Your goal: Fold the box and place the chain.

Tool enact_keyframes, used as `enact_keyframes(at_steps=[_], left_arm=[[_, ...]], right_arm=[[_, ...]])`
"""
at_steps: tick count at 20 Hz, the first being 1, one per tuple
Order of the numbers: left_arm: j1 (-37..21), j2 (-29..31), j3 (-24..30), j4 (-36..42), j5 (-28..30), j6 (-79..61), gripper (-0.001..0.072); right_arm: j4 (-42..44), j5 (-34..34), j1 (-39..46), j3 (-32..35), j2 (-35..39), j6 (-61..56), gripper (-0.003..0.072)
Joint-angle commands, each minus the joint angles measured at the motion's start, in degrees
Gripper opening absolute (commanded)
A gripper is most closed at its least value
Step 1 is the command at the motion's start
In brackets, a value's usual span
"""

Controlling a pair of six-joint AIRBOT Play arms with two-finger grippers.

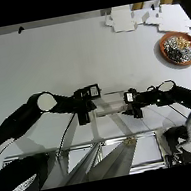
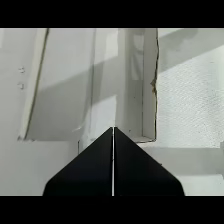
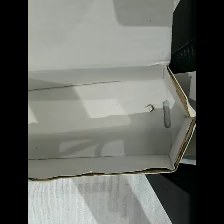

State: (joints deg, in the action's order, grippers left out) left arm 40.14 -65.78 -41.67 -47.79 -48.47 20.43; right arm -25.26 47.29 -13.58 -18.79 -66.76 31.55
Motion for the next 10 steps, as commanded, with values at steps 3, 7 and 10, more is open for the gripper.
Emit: enact_keyframes(at_steps=[3,7,10], left_arm=[[1.36,-4.48,0.33,0.44,0.22,-0.13,0.0004],[-1.20,-2.54,0.44,-0.90,-2.40,5.62,0.0003],[-4.68,-1.18,1.16,-1.14,-3.87,5.60,0.0003]], right_arm=[[0.02,0.02,-0.02,-0.02,0.04,-0.02,0.0312],[0.00,0.02,-0.02,-0.02,0.04,-0.02,0.0312],[0.02,0.04,-0.02,-0.02,0.04,-0.02,0.0312]])
